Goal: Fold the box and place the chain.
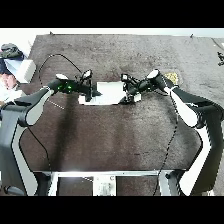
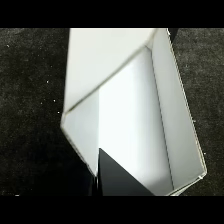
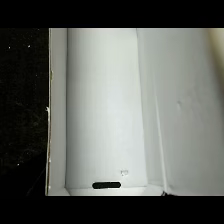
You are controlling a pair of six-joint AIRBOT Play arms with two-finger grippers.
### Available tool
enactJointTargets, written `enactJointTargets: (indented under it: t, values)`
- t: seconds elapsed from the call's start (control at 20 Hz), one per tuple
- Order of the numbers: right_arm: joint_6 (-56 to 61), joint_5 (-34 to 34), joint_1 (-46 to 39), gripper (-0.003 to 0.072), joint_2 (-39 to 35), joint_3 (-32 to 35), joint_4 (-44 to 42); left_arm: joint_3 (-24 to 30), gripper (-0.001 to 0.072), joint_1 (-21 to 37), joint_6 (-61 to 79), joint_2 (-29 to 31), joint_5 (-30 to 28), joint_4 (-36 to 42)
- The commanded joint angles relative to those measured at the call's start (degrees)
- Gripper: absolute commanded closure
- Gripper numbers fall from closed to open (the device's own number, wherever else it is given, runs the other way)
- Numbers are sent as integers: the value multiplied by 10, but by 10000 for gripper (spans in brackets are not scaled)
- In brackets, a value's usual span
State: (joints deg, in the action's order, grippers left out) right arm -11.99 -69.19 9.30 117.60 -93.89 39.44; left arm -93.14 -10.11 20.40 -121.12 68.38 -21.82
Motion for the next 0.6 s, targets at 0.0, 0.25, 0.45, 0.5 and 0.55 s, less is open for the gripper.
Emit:
enactJointTargets:
  t: [0.0,0.25,0.45,0.5,0.55]
  values:
    - [0,0,0,223,0,0,0,0,696,0,0,0,0,0]
    - [0,0,0,223,0,0,0,0,696,0,1,0,3,0]
    - [0,0,0,222,0,0,0,0,351,2,2,1,-1,0]
    - [0,0,0,222,0,0,0,0,353,6,0,5,5,0]
    - [0,0,0,222,0,0,0,-1,353,11,0,10,16,0]
